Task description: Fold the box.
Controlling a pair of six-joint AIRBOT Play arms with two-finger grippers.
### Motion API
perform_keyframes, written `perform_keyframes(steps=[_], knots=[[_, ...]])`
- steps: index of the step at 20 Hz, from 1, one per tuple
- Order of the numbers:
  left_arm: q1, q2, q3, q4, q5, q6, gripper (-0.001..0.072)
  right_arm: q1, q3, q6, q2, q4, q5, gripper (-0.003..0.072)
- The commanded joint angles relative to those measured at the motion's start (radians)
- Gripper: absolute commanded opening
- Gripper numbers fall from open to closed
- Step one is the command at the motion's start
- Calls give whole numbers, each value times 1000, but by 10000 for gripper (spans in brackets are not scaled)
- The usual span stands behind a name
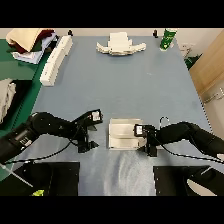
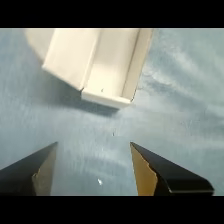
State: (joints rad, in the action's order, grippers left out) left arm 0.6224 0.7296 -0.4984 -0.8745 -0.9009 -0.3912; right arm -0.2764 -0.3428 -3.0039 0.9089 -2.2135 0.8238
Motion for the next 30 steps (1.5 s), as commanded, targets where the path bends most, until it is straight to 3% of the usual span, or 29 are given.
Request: perform_keyframes(steps=[1, 4, 9, 14, 17, 29, 30], knots=[[-24, 80, 77, 220, 132, 462, 702, 0, -1, 0, 0, 0, 0, 513], [11, 198, 82, 305, 186, 515, 702, 0, -1, 0, 0, 0, 0, 514], [70, 320, 83, 320, 272, 515, 702, 0, -1, 0, 0, 0, -1, 514], [124, 352, 82, 371, 282, 515, 702, 0, -1, 0, 0, 0, -1, 514], [145, 368, 82, 427, 348, 511, 702, 0, -1, 0, 0, 0, 0, 514], [164, 412, 59, 430, 351, 510, 700, 0, -1, 0, 0, 0, 0, 513], [164, 412, 59, 429, 351, 510, 615, 0, -1, 0, 0, 0, 0, 514]])
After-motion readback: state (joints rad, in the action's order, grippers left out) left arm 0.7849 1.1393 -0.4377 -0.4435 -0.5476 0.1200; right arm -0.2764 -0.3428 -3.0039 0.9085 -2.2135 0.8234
